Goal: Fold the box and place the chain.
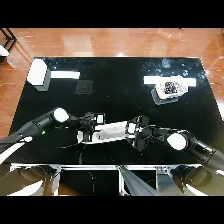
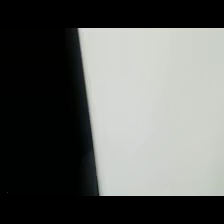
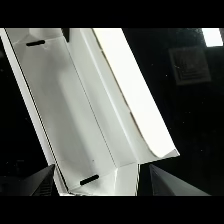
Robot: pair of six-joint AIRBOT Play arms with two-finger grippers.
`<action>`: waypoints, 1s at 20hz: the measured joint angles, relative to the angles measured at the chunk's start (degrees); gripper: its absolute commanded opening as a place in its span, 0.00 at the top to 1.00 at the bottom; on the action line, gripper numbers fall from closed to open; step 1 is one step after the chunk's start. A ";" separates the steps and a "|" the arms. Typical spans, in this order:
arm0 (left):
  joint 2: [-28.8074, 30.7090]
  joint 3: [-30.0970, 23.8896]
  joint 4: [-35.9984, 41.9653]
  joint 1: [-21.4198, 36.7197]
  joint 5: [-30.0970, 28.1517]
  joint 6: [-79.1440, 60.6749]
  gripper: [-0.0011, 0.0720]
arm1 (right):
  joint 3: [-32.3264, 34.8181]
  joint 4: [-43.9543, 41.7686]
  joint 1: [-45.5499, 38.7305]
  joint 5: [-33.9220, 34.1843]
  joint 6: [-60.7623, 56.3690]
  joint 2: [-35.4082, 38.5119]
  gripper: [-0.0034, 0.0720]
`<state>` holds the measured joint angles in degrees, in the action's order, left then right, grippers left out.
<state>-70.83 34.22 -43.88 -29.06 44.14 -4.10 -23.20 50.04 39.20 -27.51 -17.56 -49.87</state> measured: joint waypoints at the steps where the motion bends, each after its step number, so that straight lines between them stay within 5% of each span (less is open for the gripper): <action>1: 0.00 0.00 -0.02 0.00 0.00 0.00 0.96 | -0.02 -0.09 -0.11 -0.13 0.02 -0.15 0.03; 6: 0.00 0.00 -0.39 0.00 -0.15 0.00 0.96 | -1.07 -2.49 -1.66 -2.47 3.13 -2.40 0.03; 14: 0.00 0.00 -0.63 0.00 -0.48 -0.04 0.96 | -2.93 -20.31 -7.48 -11.93 23.41 -9.97 0.03; 20: 0.00 0.02 -0.68 0.00 -0.52 -0.07 0.96 | -3.04 -22.45 -8.26 -15.26 28.15 -15.63 0.03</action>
<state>-70.83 34.24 -44.56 -29.06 43.62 -4.16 -26.24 27.59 30.94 -42.76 10.59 -65.49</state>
